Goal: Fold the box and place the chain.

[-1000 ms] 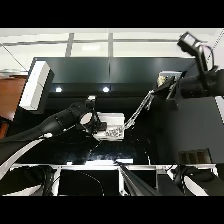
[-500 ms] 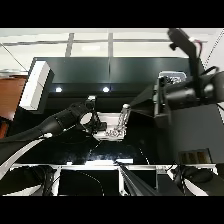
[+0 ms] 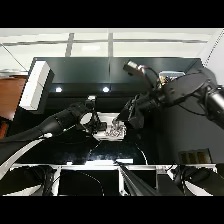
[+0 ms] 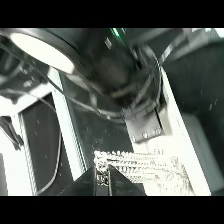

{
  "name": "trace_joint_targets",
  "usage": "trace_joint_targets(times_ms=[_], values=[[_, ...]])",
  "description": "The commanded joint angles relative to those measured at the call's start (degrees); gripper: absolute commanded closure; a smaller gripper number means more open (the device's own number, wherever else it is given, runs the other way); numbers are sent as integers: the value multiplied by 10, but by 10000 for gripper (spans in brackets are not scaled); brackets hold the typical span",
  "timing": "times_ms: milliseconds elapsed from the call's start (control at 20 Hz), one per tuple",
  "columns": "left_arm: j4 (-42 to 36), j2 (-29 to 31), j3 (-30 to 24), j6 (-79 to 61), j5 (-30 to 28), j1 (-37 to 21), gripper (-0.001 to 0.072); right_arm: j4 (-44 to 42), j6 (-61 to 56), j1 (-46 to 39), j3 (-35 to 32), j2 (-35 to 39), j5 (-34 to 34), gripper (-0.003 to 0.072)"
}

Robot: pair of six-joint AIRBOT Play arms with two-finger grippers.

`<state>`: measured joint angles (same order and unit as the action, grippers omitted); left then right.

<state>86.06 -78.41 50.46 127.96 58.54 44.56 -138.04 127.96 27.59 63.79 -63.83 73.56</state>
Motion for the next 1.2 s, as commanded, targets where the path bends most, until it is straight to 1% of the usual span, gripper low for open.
trace_joint_targets(times_ms=[0, 50, 200, 250, 300, 350, 400, 450, 600, 650, 750, 850, 950, 1050, 1150], values=[[0, 0, 0, 0, 0, 0, 680, 34, -12, 0, -13, -16, 2, 179], [0, 0, 0, 0, 0, 0, 680, 43, -11, -8, -13, -16, 11, 1], [0, 0, 0, 0, 0, 0, 680, 98, -11, -68, -13, -16, 80, 6], [0, 0, 0, 0, 0, 0, 680, 142, -11, -93, -13, -16, 102, 6], [0, 0, 0, 0, 0, 0, 680, 198, -11, -111, -16, -16, 110, 6], [0, 0, 0, 0, 0, 0, 680, 245, -11, -122, -26, -16, 99, 6], [0, 0, 0, 0, 0, 0, 680, 262, -2, -129, -50, -16, 71, 6], [0, 0, 0, 0, 0, 0, 681, 249, 32, -129, -83, -16, 38, 6], [1, 0, 0, 0, 0, 0, 680, 162, 183, -99, -179, -16, -68, 6], [1, 0, 0, 0, 0, 0, 680, 144, 233, -83, -203, -16, -107, 6], [0, 0, 0, 0, 0, 0, 680, 143, 300, -54, -234, -21, -176, 6], [0, 0, 0, 0, 0, 0, 680, 139, 332, -33, -242, -36, -226, 6], [0, 0, 0, 0, 0, 0, 680, 125, 360, -19, -242, -52, -261, 6], [0, 0, 0, 0, 0, 0, 680, 92, 395, -7, -242, -63, -273, 6], [0, 0, 0, 0, 0, 0, 680, 86, 411, 10, -242, -70, -287, 6]])
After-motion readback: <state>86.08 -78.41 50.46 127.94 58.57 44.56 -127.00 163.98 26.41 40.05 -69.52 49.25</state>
